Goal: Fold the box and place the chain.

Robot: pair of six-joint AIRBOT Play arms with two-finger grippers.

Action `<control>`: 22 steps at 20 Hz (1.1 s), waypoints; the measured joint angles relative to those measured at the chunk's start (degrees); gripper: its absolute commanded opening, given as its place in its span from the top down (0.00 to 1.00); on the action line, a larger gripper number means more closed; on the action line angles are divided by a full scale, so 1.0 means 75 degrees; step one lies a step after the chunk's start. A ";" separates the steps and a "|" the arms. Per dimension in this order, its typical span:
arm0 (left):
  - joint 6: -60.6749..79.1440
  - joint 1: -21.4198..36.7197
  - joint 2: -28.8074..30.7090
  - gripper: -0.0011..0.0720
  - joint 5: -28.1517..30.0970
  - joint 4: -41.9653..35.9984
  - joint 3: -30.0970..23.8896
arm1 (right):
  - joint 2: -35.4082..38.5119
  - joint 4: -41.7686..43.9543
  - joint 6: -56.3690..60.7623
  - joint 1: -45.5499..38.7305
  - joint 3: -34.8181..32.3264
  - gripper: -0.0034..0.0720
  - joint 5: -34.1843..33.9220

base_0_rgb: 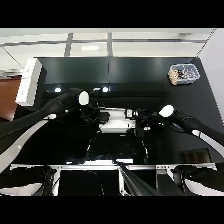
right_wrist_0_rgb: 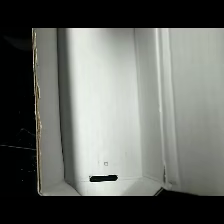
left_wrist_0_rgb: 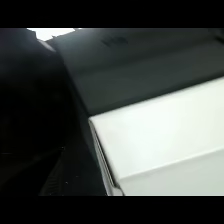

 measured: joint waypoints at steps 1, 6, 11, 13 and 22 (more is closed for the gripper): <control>-0.0379 -0.0184 0.0000 0.32 -0.0055 0.0373 0.0099 | 0.0000 -0.0003 -0.0003 0.0000 -0.0003 0.61 0.0003; -0.2022 -0.0886 -0.0055 0.32 -0.0463 0.1480 0.0358 | 0.0000 0.0000 -0.0003 0.0000 -0.0003 0.61 0.0003; -0.2917 -0.1142 -0.0198 0.51 -0.0699 0.1789 0.0460 | 0.0000 -0.0003 0.0000 0.0000 0.0000 0.61 0.0000; -0.3077 -0.1172 -0.0219 0.85 -0.0705 0.1781 0.0481 | 0.0000 0.0000 0.0000 0.0000 -0.0003 0.61 0.0000; -0.3194 -0.1195 -0.0254 0.34 -0.0545 0.1562 0.0504 | 0.0000 0.0000 0.0000 0.0000 -0.0003 0.61 0.0000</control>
